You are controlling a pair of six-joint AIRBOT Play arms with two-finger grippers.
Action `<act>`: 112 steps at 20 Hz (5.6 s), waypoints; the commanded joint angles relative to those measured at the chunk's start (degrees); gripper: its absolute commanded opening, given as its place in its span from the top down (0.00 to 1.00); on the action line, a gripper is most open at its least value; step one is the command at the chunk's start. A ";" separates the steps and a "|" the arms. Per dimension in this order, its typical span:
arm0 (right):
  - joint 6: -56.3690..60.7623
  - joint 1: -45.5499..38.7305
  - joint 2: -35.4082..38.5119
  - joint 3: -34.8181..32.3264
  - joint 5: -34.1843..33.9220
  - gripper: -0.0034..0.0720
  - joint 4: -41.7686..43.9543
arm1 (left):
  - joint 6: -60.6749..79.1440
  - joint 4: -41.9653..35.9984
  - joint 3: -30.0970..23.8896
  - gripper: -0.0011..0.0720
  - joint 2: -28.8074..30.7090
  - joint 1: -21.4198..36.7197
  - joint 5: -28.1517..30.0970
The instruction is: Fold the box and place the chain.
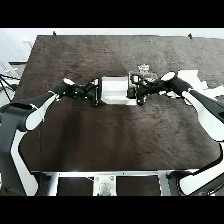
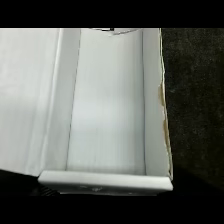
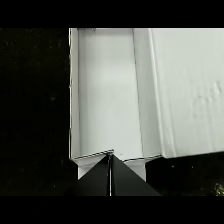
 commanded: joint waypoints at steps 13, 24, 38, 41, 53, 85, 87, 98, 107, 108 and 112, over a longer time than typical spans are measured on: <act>45.33 -19.12 9.29 -3.91 1.18 0.94 -1.20 | 0.04 0.02 -0.02 0.37 -0.02 0.02 -0.02; 60.00 -14.82 -2.91 -4.15 0.92 0.94 -1.86 | 0.02 0.00 0.00 0.37 -0.02 0.02 -0.04; 59.98 -4.50 -2.84 -1.40 -1.05 0.91 4.52 | 0.00 0.00 0.00 0.37 -0.02 0.02 -0.07; 59.98 -4.50 -2.08 -1.20 -1.03 0.75 5.14 | 0.00 0.00 -0.02 0.37 -0.02 0.02 -0.04; 60.00 -2.56 -2.01 -1.20 -1.05 0.31 8.52 | 0.00 0.00 0.00 0.37 -0.02 0.02 -0.04; 75.23 1.75 -0.39 3.30 -1.62 0.32 -3.98 | 0.02 0.00 0.00 0.37 -0.02 0.02 -1.01; 79.76 3.06 -0.39 4.85 -1.73 0.32 -8.68 | 0.02 0.00 0.00 0.37 -0.02 0.02 -1.05; 94.73 9.29 -2.67 9.07 -2.34 0.32 -21.46 | 0.02 -0.02 0.00 0.37 -0.02 0.02 -1.14; 107.49 12.85 -3.15 13.09 -0.59 0.32 -35.91 | 0.02 -0.02 0.00 0.37 -0.02 0.02 -1.09; 107.89 12.98 -3.15 13.11 -0.59 0.32 -36.20 | 0.02 -0.02 0.00 0.37 -0.02 0.02 -1.09; 109.11 13.75 -4.15 14.53 0.52 0.32 -36.20 | 0.04 -0.02 0.00 0.37 -0.02 0.02 -1.11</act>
